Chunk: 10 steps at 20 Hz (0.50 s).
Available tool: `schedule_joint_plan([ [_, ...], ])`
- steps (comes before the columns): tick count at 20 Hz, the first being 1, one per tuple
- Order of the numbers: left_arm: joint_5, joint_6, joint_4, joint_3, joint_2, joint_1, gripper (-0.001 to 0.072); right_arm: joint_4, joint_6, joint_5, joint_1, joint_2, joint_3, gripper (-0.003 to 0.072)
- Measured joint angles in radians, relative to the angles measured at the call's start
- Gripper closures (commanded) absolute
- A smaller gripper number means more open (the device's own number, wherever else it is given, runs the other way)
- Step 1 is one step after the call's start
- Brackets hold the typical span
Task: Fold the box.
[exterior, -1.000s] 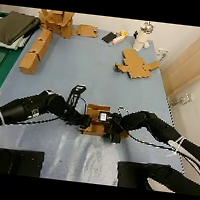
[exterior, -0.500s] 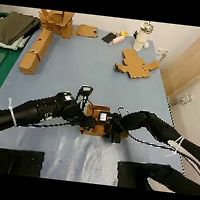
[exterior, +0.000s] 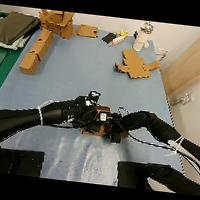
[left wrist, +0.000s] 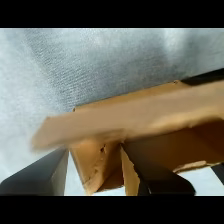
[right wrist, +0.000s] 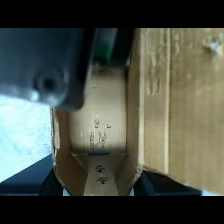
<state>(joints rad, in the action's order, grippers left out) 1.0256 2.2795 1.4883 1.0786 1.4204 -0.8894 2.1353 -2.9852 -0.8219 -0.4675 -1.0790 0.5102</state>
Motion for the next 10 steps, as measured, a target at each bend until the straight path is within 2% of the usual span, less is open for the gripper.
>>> schedule_joint_plan([
  [10,0.077,0.063,0.042,0.090,0.079,-0.023,0.0227,0.000,0.000,0.000,0.000,0.000,0.000,0.0177],
])
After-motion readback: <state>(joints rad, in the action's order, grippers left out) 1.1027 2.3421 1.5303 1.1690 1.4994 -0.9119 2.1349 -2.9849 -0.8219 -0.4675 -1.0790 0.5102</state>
